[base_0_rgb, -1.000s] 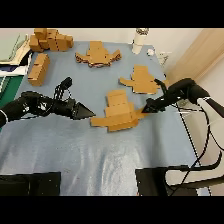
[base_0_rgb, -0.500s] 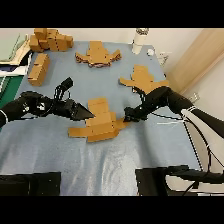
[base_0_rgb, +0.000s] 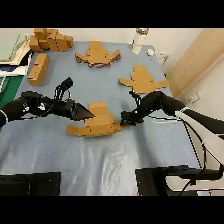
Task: Fold the box.
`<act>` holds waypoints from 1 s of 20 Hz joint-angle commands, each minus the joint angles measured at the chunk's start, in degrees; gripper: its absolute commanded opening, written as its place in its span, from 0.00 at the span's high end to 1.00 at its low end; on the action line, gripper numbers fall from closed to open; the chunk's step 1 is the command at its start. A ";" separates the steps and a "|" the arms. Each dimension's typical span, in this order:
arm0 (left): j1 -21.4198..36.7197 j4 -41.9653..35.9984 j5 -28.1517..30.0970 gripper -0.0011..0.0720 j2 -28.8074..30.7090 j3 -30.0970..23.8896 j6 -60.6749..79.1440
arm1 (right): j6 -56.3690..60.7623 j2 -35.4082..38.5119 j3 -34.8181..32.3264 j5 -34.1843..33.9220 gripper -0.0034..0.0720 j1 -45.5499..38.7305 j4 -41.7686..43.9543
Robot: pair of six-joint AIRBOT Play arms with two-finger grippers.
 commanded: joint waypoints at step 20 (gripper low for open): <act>2.14 18.99 27.67 0.28 -0.76 0.09 1.49 | -12.92 27.93 -24.79 21.42 0.95 4.72 2.32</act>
